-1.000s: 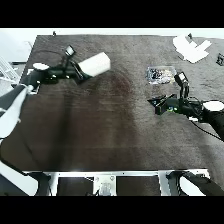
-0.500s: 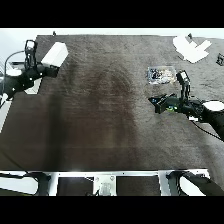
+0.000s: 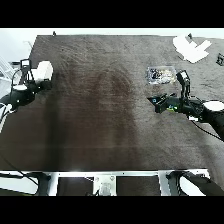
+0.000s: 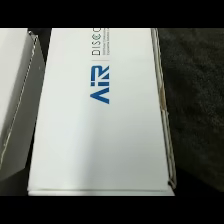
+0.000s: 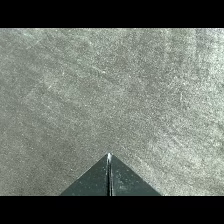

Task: Fold the box and place the chain.

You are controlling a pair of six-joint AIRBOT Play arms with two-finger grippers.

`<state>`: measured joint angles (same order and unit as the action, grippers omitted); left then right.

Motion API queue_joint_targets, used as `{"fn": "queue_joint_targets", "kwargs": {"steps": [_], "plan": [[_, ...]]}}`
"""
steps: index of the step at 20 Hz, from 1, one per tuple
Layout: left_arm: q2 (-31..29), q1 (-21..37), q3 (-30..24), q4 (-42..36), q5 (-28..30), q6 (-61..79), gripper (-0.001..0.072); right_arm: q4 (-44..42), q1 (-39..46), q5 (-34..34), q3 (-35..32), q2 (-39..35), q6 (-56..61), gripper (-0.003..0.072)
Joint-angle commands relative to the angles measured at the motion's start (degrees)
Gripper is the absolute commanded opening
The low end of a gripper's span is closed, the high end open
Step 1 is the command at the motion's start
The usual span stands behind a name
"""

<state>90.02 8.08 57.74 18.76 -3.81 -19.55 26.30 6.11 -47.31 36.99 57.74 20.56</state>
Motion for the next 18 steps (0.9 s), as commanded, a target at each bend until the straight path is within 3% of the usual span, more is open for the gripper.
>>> {"fn": "queue_joint_targets", "kwargs": {"steps": [1,7,8,9,10,11,12,16,18], "plan": [[1.14,-0.02,-0.76,0.15,2.4,-1.64,0.0017,-0.48,-0.02,-0.02,0.0,-0.02,-0.04,0.0009],[1.22,-0.02,-0.63,0.35,2.45,-1.2,0.0022,-0.83,-0.02,-0.04,0.0,-0.02,-0.02,0.0009],[1.22,-0.02,-0.63,0.63,1.88,-0.9,0.0079,-0.83,-0.02,-0.04,0.0,-0.02,-0.02,0.0009],[1.22,-0.02,-0.63,1.16,1.42,-0.92,0.0453,-0.85,-0.02,-0.04,0.0,-0.02,-0.02,0.001],[1.2,-0.02,-0.63,2.16,0.83,-0.9,0.0607,-0.87,-0.02,-0.04,0.0,-0.02,-0.02,0.0026],[1.2,-0.02,-0.63,4.02,-0.2,-0.92,0.0609,-0.85,-0.02,-0.04,0.0,-0.02,0.0,0.013],[1.2,-0.02,-0.63,5.01,-0.22,-1.01,0.0715,-0.87,-0.02,-0.04,0.0,-0.02,0.0,0.0204],[1.18,0.0,-0.66,5.18,-0.17,-0.98,0.0717,-0.83,0.04,-0.07,0.0,-0.2,0.0,0.0461],[0.59,0.72,-0.72,5.33,-1.57,-1.01,0.0717,-0.81,0.04,-0.04,0.44,-0.42,0.0,0.0513]]}}
